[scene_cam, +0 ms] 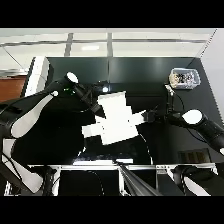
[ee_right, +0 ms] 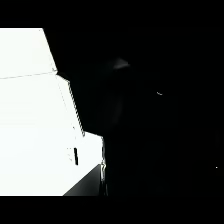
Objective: Fold the box and place the chain.
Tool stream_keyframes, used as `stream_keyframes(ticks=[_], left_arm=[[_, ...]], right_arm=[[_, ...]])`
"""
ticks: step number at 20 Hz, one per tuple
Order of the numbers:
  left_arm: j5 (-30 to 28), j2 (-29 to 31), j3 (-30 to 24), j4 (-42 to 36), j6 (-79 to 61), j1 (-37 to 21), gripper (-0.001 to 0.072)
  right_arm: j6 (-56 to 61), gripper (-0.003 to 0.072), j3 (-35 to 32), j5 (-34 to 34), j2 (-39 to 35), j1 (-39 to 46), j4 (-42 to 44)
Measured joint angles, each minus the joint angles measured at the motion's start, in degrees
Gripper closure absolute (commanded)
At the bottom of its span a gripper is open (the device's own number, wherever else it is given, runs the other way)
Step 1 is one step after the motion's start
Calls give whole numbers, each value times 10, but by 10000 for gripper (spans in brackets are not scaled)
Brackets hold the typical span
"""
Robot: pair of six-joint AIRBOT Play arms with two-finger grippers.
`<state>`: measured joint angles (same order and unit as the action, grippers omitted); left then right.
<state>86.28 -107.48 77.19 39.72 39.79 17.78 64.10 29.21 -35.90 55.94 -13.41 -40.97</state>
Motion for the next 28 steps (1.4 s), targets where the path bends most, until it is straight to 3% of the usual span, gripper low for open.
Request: stream_keyframes(ticks=[2, 5, 8, 13, 19, 28], left_arm=[[2, 1, 5, 4, -3, -2, 688], [4, 24, 3, 5, 1, -5, 689], [-9, 86, -50, 5, -24, 2, 688], [-158, 207, -198, -9, -223, 33, 684], [-273, 218, -235, 13, -375, 66, 684], [-301, 185, -223, 31, -398, 76, 683]], right_arm=[[-27, -8, 15, -15, -5, 7, -5], [-54, -25, 68, -84, -12, 37, -35], [-98, -25, 124, -172, -15, 66, -72], [-276, -24, 151, -240, -16, 59, -109], [-453, -24, 99, -214, -13, -21, -137], [-520, -24, -1, -117, -8, -154, -159]])
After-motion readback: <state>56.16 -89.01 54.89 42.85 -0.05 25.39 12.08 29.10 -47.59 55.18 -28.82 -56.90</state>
